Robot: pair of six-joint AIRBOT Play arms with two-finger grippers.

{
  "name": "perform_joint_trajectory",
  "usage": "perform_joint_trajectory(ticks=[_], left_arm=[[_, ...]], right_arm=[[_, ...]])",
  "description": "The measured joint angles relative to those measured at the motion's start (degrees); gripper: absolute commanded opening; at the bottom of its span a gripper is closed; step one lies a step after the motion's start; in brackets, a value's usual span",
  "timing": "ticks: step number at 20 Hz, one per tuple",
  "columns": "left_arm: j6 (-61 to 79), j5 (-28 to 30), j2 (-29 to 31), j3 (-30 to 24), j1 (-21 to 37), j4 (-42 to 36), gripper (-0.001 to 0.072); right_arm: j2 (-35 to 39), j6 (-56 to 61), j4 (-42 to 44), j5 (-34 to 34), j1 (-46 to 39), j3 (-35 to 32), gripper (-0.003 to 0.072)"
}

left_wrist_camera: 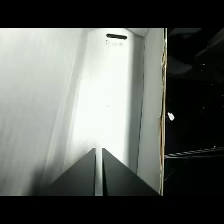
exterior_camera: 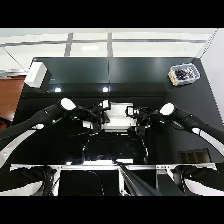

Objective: Fold the box and place the chain.

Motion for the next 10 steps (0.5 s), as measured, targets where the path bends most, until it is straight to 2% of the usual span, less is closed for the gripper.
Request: perform_joint_trajectory(ticks=[1,2,3,4,6,8,9,10], left_arm=[[-0.2,-0.2,-0.1,0.0,0.0,0.0,0.0294],[-0.5,-0.7,-0.1,0.0,0.0,0.1,0.0283],[-0.5,-0.9,-0.1,0.0,0.0,0.3,0.0076],[-0.8,-1.2,-0.1,0.0,0.0,0.5,0.0025],[-0.8,-2.3,0.0,0.0,0.0,0.8,0.0254],[-1.7,-2.6,0.3,0.0,0.0,1.4,0.0061],[-2.3,-3.0,0.9,0.0,0.2,2.6,0.0024],[-3.7,-3.6,1.8,0.2,0.5,4.4,0.0024]], right_arm=[[0.0,0.0,0.0,0.0,0.0,0.0,0.0194],[0.0,0.0,0.0,0.0,0.0,0.0,0.0193],[0.0,0.0,0.0,0.0,0.0,0.0,0.0194],[0.0,0.0,0.0,0.0,0.0,0.0,0.0194],[0.0,0.0,0.0,0.0,0.0,0.0,0.0194],[0.0,0.0,0.0,0.0,0.0,0.0,0.0194],[0.0,0.0,0.0,0.0,0.0,0.0,0.0194],[0.0,0.0,0.0,0.0,0.0,0.0,0.0194]])
